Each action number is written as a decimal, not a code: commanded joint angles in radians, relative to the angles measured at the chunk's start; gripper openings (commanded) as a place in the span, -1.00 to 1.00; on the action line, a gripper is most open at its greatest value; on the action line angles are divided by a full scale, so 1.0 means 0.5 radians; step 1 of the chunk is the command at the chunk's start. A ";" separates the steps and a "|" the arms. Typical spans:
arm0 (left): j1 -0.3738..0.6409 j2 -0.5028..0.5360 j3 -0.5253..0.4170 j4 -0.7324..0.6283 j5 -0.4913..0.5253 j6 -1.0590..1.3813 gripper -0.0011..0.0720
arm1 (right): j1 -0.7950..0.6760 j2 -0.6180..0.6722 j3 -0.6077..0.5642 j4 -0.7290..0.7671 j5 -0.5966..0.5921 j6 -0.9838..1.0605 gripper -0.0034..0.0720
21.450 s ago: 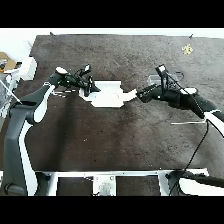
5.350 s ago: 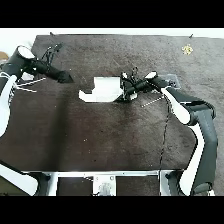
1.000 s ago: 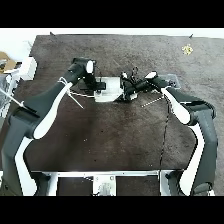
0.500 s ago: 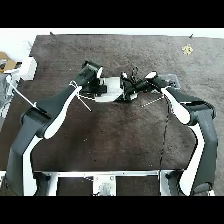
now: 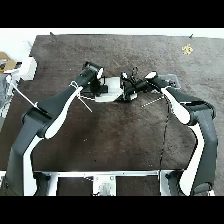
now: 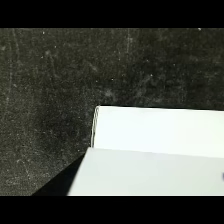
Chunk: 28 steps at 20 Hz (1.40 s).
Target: Fold the box and place the chain.
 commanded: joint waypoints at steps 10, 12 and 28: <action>-0.002 0.057 0.007 -0.098 0.053 0.270 0.34 | 0.001 -0.001 0.001 0.001 0.001 0.002 0.41; -0.002 0.108 0.011 -0.085 0.028 0.317 0.34 | 0.001 -0.001 0.001 0.002 0.002 0.002 0.41; 0.293 0.520 0.019 -0.756 0.201 1.953 0.33 | -0.001 -0.001 0.001 0.001 0.001 0.002 0.41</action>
